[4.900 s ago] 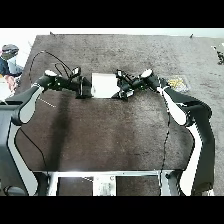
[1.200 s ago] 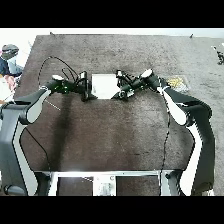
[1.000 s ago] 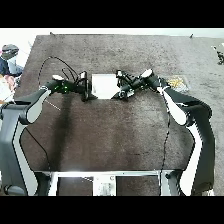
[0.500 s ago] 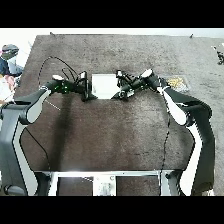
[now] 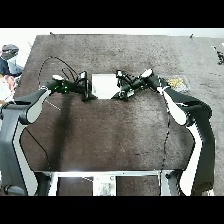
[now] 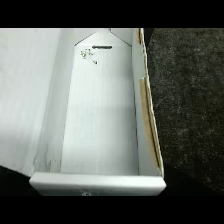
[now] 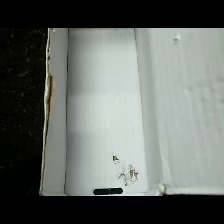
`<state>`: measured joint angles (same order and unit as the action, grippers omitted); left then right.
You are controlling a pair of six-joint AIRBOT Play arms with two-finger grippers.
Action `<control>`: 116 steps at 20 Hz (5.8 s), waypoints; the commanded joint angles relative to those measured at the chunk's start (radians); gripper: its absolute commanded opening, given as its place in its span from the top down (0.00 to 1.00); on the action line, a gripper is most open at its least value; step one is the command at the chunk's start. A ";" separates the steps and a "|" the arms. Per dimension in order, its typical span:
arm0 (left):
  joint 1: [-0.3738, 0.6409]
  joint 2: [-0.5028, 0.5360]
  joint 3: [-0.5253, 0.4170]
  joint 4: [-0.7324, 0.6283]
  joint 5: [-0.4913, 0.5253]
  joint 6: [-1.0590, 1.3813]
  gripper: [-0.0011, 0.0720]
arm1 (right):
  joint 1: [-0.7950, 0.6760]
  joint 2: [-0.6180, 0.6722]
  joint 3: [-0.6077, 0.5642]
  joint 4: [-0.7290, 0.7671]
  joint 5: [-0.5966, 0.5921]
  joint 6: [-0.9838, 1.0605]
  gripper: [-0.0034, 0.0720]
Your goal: Fold the box and place the chain.
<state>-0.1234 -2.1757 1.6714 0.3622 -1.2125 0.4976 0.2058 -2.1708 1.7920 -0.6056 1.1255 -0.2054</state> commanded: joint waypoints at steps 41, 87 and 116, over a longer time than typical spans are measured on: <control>0.000 -0.001 0.001 -0.004 0.000 0.000 0.61 | -0.010 0.177 0.000 0.071 -0.068 0.217 0.94; 0.000 -0.001 0.001 -0.003 0.000 0.000 0.61 | 0.048 0.167 -0.008 -0.374 -0.027 0.225 0.55; 0.000 -0.001 0.001 -0.004 0.000 0.000 0.61 | 0.058 0.127 -0.008 -0.249 -0.041 0.182 0.50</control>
<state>-0.1234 -2.1761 1.6714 0.3580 -1.2121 0.4984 0.2642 -2.0441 1.7844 -0.8421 1.0832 -0.0303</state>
